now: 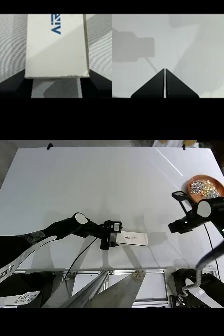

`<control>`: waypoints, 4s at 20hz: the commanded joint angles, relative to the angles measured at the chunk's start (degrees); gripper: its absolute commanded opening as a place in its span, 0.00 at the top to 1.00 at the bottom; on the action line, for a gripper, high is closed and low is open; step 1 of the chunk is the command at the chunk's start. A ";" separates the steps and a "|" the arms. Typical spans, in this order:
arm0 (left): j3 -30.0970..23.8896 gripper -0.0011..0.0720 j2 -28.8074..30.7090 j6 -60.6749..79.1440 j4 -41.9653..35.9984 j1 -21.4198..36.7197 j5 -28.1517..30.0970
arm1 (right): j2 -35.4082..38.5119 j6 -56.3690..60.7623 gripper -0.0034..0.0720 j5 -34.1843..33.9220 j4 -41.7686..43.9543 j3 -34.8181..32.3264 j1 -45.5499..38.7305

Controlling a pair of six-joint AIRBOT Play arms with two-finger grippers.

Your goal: Fold the box and place the chain.

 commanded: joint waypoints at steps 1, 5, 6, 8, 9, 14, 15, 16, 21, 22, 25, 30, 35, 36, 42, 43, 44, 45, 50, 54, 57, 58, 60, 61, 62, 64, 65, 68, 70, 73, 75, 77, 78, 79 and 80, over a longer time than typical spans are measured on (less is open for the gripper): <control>0.02 0.64 0.04 0.00 0.02 0.04 0.00 | -0.48 1.46 0.92 7.52 -1.01 -0.46 -5.51; 0.02 0.64 0.31 -0.17 0.26 0.13 -0.39 | -0.48 1.46 0.92 10.23 -0.90 -0.46 -5.49; 0.02 0.64 1.31 -1.25 1.16 0.48 -0.28 | -0.48 1.46 0.92 10.21 -0.90 -0.46 -5.49; 0.02 0.64 5.95 -6.54 4.26 2.54 -0.17 | -0.48 1.46 0.92 10.23 -0.90 -0.46 -5.49; 0.02 0.64 9.05 -10.86 6.43 4.17 -0.20 | -0.48 1.46 0.92 10.23 -0.90 -0.46 -5.49; 0.02 0.64 27.34 -42.47 23.56 18.88 -3.45 | -0.48 1.46 0.92 10.21 -0.87 -0.46 -5.49; 0.02 0.64 30.58 -48.00 27.41 22.47 -4.87 | -0.48 1.46 0.92 10.23 -0.90 -0.46 -5.49; 0.02 0.64 33.53 -53.31 31.39 26.10 -6.16 | -0.48 1.46 0.92 10.23 -0.90 -0.46 -5.49; -0.02 0.64 41.81 -76.41 51.69 45.62 -11.28 | -0.48 1.46 0.92 10.23 -0.87 -0.46 -5.49; -0.09 0.60 41.77 -79.21 53.88 49.64 -12.00 | -0.48 1.46 0.92 10.23 -0.87 -0.46 -5.49; -2.82 0.61 40.85 -82.99 54.95 59.67 -11.02 | -0.48 1.46 0.92 10.23 -0.85 -0.46 -5.49; -9.31 0.60 38.25 -83.01 55.49 64.11 -10.01 | -0.48 1.46 0.92 10.23 -0.79 -0.46 -5.49; -12.15 0.03 36.50 -83.82 55.58 64.17 -12.33 | -0.48 1.46 0.92 10.23 -0.76 -0.46 -5.49; -12.15 0.03 36.52 -83.82 55.56 64.17 -12.90 | -0.48 1.46 0.92 10.23 -0.76 -0.46 -5.49; -12.15 0.03 43.23 -83.82 55.34 64.08 -14.34 | -0.48 1.46 0.92 10.21 -0.76 -0.46 -5.49; -12.15 0.03 45.75 -83.82 55.04 64.08 -14.38 | -0.48 1.46 0.92 10.23 -0.76 -0.46 -5.49; -12.15 0.03 48.19 -83.80 54.25 64.06 -14.53 | -0.48 1.46 0.92 10.23 -0.76 -0.46 -5.49; -12.15 0.03 50.88 -83.80 53.33 64.06 -15.02 | -0.48 1.46 0.92 10.21 -0.76 -0.46 -5.49; -12.15 0.03 61.00 -83.56 52.83 60.41 -19.78 | -0.48 1.46 0.92 10.23 -0.76 -0.46 -5.49; -12.17 0.03 62.97 -83.56 52.78 55.82 -25.40 | -0.48 1.46 0.92 10.21 -0.76 -0.46 -5.49; -12.35 0.03 62.88 -83.58 52.78 53.57 -26.82 | -0.48 1.46 0.92 10.23 -0.76 -0.46 -5.49; -12.50 0.03 62.88 -83.60 52.72 53.29 -26.95 | -0.48 1.46 0.92 10.23 -0.76 -0.46 -5.49; -12.74 0.03 62.88 -83.60 52.57 53.24 -26.86 | -0.48 1.46 0.92 10.21 -0.76 -0.46 -5.49; -12.74 0.03 62.88 -83.60 52.57 53.24 -26.86 | -0.48 1.46 0.92 10.21 -0.76 -0.46 -5.49; -12.74 0.03 62.88 -83.58 52.57 53.24 -26.86 | -0.48 1.46 0.92 10.23 -0.76 -0.46 -5.49; -12.74 0.04 62.88 -83.58 52.59 53.24 -26.86 | -0.48 1.46 0.92 10.23 -0.76 -0.46 -5.49; -12.74 0.04 62.88 -83.58 52.59 53.24 -26.86 | -0.48 1.46 0.92 10.23 -0.76 -0.46 -5.49; -12.74 0.03 62.88 -83.56 52.57 53.24 -26.84 | -0.48 1.46 0.92 10.23 -0.76 -0.46 -5.49; -12.74 0.03 62.88 -83.56 52.57 53.24 -26.73 | -0.48 1.46 0.92 10.21 -0.76 -0.46 -5.49; -12.74 0.03 62.88 -83.56 52.57 53.24 -26.73 | -0.48 1.46 0.92 10.23 -0.76 -0.46 -5.49; -12.74 0.03 62.88 -83.56 52.59 53.24 -26.73 | -0.48 1.46 0.92 10.23 -0.76 -0.46 -5.49; -12.74 0.03 62.88 -83.56 52.59 53.24 -26.73 | -0.48 1.46 0.92 10.23 -0.76 -0.46 -5.49; -12.74 0.04 62.88 -83.56 52.57 53.24 -26.73 | -0.48 1.46 0.92 10.23 -0.76 -0.46 -5.49; -12.74 0.04 62.88 -83.56 52.59 53.24 -26.73 | -0.48 1.46 0.92 10.23 -0.76 -0.46 -5.49; -12.74 0.04 62.88 -83.56 52.59 53.24 -26.73 | -0.48 1.46 0.92 10.23 -0.76 -0.46 -5.49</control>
